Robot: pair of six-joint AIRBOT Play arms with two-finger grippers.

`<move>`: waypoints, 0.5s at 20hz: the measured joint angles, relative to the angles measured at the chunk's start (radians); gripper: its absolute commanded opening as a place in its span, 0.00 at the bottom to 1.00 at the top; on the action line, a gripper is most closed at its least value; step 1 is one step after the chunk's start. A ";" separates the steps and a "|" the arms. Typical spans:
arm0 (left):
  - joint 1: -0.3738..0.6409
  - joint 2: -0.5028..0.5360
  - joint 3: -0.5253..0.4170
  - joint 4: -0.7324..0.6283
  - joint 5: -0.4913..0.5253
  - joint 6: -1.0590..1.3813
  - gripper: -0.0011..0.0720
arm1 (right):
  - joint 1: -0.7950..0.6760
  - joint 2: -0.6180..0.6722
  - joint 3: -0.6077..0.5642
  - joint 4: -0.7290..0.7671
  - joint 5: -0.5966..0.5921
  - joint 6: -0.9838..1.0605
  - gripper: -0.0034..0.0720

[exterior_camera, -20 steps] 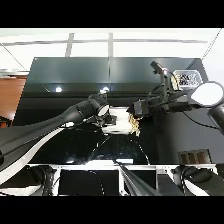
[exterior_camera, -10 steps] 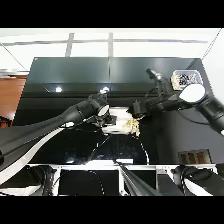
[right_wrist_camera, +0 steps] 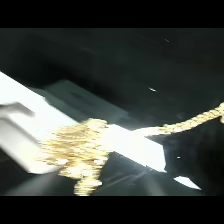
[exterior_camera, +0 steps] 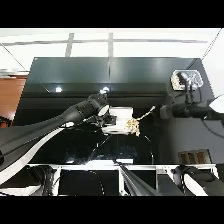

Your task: Fold the box and place the chain.

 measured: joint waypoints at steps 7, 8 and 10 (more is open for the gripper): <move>0.000 0.000 0.000 0.000 -0.001 0.000 0.06 | 0.166 -0.047 -0.202 0.042 -0.271 -0.626 1.00; 0.000 0.000 0.000 0.000 0.000 0.000 0.06 | 0.188 -0.067 -0.210 0.080 -0.288 -0.734 1.00; 0.000 0.000 0.000 0.000 -0.001 0.000 0.06 | 0.216 -0.103 -0.219 0.146 -0.296 -0.915 1.00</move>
